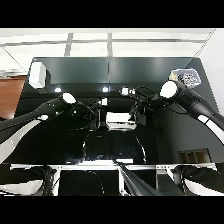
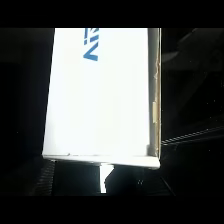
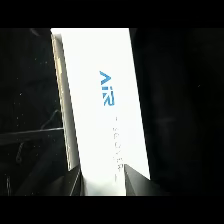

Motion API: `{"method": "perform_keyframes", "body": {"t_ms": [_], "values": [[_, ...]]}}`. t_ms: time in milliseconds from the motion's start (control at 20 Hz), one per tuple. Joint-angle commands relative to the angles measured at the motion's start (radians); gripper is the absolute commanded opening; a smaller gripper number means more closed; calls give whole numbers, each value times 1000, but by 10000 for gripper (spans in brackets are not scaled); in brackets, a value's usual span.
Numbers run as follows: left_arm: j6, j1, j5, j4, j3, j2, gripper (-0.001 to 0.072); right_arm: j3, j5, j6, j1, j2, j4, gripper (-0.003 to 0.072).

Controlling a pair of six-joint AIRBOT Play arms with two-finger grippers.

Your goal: Fold the box and place the chain.

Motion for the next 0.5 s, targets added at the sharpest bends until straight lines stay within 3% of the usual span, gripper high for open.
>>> {"method": "perform_keyframes", "body": {"t_ms": [0,300,400,450], "values": [[0,0,0,0,1,0,335,-2,16,1,1,-1,-23,285],[0,0,0,0,1,0,335,-2,25,1,1,-1,-19,286],[0,0,0,0,1,0,335,-2,26,18,16,-1,-29,379],[0,0,0,0,1,0,335,-2,24,18,27,-1,-50,379]]}}
